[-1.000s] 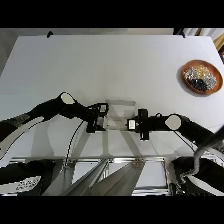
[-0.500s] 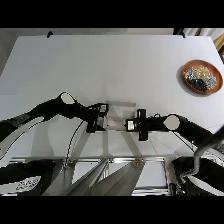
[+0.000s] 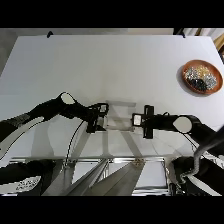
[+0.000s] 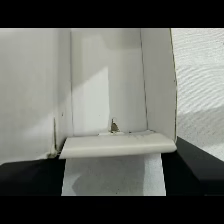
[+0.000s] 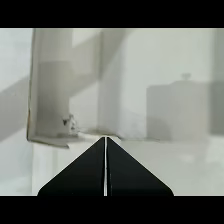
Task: Fold the box and place the chain.
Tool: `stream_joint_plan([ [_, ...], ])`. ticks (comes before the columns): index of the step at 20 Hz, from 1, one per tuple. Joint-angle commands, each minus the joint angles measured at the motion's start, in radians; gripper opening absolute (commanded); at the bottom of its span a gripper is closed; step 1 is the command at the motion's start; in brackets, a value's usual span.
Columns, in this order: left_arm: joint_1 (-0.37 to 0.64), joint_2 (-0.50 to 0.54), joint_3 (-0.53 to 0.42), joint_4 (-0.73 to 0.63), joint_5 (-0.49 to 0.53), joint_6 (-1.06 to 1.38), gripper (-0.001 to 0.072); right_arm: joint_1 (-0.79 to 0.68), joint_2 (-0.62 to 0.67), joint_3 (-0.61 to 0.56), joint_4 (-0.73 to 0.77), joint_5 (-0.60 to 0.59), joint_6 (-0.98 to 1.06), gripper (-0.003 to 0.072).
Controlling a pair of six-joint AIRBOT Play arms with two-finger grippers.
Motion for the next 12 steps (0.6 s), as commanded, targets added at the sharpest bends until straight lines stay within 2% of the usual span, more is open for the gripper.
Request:
stream_joint_plan([
  [1, 0.0, 0.001, -0.001, 0.001, 0.0, 0.0, 0.0212, -0.106, 0.156, 0.0, -0.134, 0.157, 0.288, 0.0014],
  [4, 0.0, 0.001, 0.0, 0.001, 0.0, 0.0, 0.0212, -0.225, 0.304, 0.0, -0.142, 0.225, 0.569, 0.0014],
  [6, 0.001, 0.001, 0.0, 0.001, 0.0, 0.0, 0.0212, -0.311, 0.347, 0.0, -0.155, 0.261, 0.779, 0.0014],
  [9, 0.0, 0.001, 0.0, 0.001, 0.0, 0.0, 0.0212, -0.423, 0.315, 0.0, -0.213, 0.295, 1.096, 0.0014],
  [12, 0.001, 0.001, -0.001, 0.001, 0.0, 0.0, 0.0212, -0.453, 0.196, 0.0, -0.212, 0.393, 1.182, 0.0014],
])
